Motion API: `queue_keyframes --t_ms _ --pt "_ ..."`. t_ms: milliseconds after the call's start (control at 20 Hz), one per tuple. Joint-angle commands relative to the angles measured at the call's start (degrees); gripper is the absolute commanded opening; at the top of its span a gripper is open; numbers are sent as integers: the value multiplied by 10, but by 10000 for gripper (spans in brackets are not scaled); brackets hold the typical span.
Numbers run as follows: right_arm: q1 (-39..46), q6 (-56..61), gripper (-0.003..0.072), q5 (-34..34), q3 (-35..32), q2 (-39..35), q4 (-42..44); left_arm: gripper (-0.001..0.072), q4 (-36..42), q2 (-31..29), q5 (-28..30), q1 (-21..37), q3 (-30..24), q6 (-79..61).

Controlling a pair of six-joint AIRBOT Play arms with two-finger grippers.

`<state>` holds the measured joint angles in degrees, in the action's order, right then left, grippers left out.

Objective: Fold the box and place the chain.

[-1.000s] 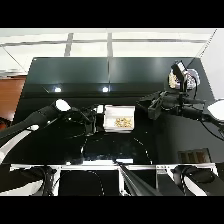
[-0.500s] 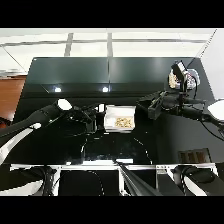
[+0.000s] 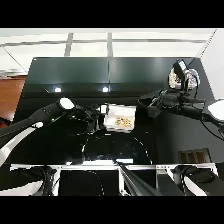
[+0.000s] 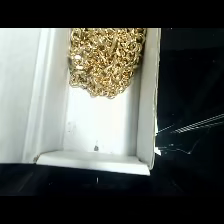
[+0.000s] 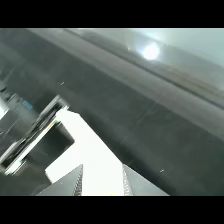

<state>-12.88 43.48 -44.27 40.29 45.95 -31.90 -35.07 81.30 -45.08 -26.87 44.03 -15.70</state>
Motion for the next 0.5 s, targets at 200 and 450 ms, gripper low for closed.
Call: queue_keyframes --t_ms 200,450 --pt "0 127 720 173 0 62 -58 479 2 0 -19 -2 1 37" --pt "-9 97 719 111 0 184 -30 479 2 0 -19 -2 1 37"
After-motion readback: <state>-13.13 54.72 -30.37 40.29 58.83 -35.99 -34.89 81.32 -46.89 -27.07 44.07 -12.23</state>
